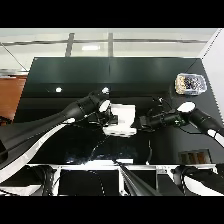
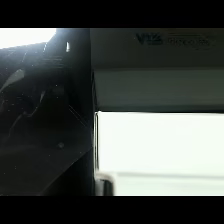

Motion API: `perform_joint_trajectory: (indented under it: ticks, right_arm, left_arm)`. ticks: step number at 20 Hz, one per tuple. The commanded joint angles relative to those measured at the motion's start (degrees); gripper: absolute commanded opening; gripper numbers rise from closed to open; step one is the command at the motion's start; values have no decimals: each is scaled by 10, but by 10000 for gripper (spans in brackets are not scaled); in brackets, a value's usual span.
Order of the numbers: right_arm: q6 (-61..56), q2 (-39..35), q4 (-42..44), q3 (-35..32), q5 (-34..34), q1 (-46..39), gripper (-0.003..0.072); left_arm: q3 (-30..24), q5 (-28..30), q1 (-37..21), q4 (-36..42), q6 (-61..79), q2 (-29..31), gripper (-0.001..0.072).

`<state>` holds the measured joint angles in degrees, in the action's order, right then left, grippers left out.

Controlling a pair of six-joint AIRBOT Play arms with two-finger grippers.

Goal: Fold the box and place the chain.

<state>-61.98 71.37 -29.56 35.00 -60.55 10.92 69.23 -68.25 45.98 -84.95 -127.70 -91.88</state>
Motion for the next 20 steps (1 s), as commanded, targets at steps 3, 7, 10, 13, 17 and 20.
perform_joint_trajectory:
  ticks: [3, 7, 10, 13, 17, 20]
  right_arm:
    - [-252, 0, -193, 79, 74, 117, 584]
    - [-365, 0, -297, 120, 73, 172, 417]
    - [-404, 0, -327, 128, 71, 191, 311]
    - [-471, 0, -396, 128, 59, 211, 311]
    - [-513, 0, -430, 128, 52, 234, 311]
    - [-533, 3, -432, 129, 49, 236, 311]
  left_arm:
    - [0, 0, 0, 0, 0, 0, 29]
    - [0, 1, 0, 0, 0, 0, 29]
    - [0, 1, 0, 0, 0, 0, 29]
    - [0, 0, 0, 0, 0, 0, 29]
    - [0, 1, 0, 0, 0, 0, 29]
    - [0, 0, 0, 0, 0, 0, 29]
